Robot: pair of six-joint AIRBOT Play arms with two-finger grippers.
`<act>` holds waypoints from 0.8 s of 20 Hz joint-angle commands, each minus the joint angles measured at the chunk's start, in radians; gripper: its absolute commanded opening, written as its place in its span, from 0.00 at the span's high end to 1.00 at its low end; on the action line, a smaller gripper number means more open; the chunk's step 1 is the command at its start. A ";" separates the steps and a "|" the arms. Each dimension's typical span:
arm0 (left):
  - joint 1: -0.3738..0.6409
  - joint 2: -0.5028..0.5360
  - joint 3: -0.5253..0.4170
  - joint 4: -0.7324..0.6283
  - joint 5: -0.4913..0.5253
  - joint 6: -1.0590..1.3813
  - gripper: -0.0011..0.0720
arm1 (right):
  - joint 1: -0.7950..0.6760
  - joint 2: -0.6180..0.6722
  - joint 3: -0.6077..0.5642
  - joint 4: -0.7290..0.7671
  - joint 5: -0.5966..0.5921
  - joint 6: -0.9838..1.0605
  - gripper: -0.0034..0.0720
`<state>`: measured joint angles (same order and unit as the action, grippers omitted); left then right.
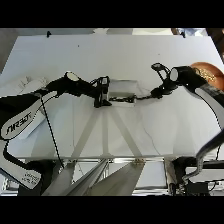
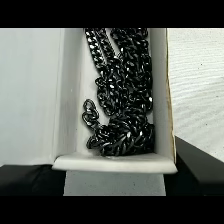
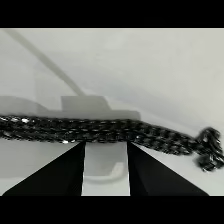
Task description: Fold the box and place the chain.
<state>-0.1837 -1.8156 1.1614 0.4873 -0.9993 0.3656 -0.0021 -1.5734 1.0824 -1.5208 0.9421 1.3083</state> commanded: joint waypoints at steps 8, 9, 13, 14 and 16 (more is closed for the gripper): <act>0.001 0.001 0.000 0.000 0.000 0.000 0.30 | 0.039 0.011 0.001 -0.023 -0.061 0.004 0.27; 0.001 0.001 0.000 0.000 0.000 0.000 0.30 | 0.039 0.011 0.001 -0.023 -0.076 0.010 0.37; 0.001 0.001 0.000 0.000 0.000 0.000 0.30 | 0.039 0.003 0.001 -0.023 -0.093 0.031 0.67; 0.001 0.001 0.000 0.000 0.000 0.000 0.30 | 0.039 -0.002 0.001 -0.023 -0.091 0.030 0.84; 0.001 0.001 0.000 0.000 0.000 0.000 0.30 | 0.039 -0.008 0.001 -0.020 -0.090 0.030 0.94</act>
